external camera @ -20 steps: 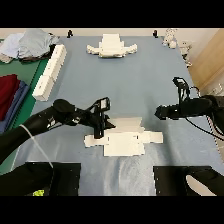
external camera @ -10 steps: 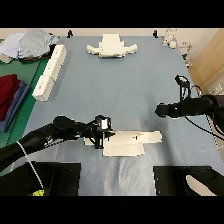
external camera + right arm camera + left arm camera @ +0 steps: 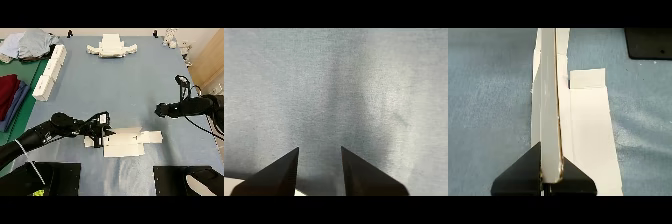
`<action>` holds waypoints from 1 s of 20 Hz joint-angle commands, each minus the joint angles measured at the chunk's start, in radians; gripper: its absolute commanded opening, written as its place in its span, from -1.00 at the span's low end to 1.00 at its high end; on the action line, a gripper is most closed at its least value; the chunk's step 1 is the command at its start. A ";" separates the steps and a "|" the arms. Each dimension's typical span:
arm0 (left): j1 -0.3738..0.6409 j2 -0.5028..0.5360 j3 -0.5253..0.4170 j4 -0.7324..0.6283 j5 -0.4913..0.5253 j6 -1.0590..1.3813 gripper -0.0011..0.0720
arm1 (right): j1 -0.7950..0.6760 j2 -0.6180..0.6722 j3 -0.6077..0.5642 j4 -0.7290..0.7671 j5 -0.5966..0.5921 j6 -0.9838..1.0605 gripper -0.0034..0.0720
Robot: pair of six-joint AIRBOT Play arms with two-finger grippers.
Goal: Fold the box.
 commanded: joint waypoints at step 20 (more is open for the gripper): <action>0.070 -0.177 0.090 0.130 -0.215 -0.106 -0.94 | 0.001 -0.032 0.001 0.029 -0.010 0.000 0.17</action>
